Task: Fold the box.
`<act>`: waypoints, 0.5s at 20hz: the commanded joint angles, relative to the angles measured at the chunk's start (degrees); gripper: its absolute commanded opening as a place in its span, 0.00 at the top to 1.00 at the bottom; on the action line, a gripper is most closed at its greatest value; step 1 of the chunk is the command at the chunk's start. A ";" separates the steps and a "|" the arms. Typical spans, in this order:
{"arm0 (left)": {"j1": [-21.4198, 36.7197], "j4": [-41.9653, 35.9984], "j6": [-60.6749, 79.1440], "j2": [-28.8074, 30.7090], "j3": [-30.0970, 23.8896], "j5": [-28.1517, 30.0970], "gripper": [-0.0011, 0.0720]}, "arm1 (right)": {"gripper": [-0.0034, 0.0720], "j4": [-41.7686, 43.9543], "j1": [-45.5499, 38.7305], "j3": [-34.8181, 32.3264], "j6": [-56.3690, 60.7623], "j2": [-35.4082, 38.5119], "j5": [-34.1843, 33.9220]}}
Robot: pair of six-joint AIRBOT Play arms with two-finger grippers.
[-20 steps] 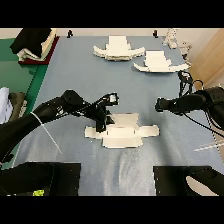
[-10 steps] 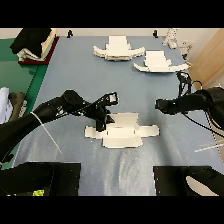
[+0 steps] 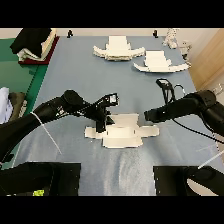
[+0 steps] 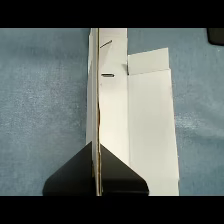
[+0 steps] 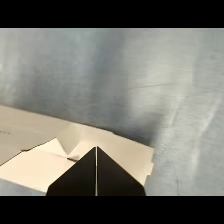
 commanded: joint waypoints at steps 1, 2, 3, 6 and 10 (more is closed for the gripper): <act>0.00 0.02 2.34 -0.02 0.02 -3.06 0.96 | 0.96 -6.16 6.43 0.02 1.86 -0.02 -0.55; 0.00 0.02 3.39 -0.02 0.00 -3.30 0.96 | 0.96 -7.15 6.95 0.02 2.71 -0.02 -0.55; 0.00 0.00 3.43 -0.02 0.02 -2.97 0.96 | 0.96 -7.23 6.95 0.02 2.73 0.00 -0.52; 0.02 0.00 4.07 -0.02 0.02 -2.69 0.96 | 0.96 -7.45 6.95 0.02 2.62 0.00 -0.63; 0.02 0.02 4.55 -0.02 0.44 -2.62 0.96 | 0.96 -7.52 6.95 0.02 2.62 0.00 -0.63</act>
